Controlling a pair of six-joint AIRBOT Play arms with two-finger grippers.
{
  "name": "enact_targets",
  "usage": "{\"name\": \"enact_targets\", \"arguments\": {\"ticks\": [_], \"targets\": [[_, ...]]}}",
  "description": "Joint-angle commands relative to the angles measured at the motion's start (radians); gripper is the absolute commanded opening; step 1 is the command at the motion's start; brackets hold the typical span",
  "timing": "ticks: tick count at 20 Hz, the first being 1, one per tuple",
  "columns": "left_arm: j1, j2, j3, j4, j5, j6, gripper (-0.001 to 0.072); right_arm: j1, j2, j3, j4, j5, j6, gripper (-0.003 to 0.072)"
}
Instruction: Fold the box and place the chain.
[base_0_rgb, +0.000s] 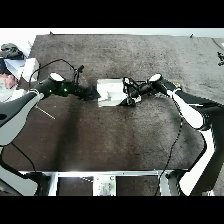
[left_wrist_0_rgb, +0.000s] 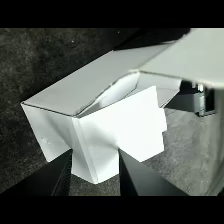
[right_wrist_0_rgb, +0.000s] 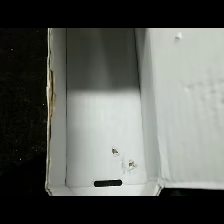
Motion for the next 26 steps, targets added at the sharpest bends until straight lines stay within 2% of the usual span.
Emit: {"name": "enact_targets", "arguments": {"ticks": [1,7,15,18,23,26], "targets": [[-0.03,0.0,0.026,0.097,0.025,-0.115,0.0314,0.0,0.0,0.0,0.001,0.0,0.0,0.0535],[-0.113,0.0,0.111,0.398,0.056,-0.489,0.0314,0.0,0.0,0.0,0.001,0.0,0.0,0.0535],[-0.169,-0.005,0.129,0.553,0.086,-0.771,0.0314,0.0,0.0,0.0,0.001,0.0,0.0,0.0535],[-0.19,-0.032,0.193,0.62,0.035,-0.852,0.0314,0.0,0.0,0.0,0.001,0.0,0.0,0.0536],[-0.22,-0.105,0.337,0.742,-0.109,-0.984,0.0313,0.0,0.0,0.0,0.001,0.0,0.0,0.0535],[-0.239,-0.135,0.394,0.798,-0.149,-1.036,0.0313,0.0,0.0,0.0,0.001,0.0,0.0,0.0535]]}}
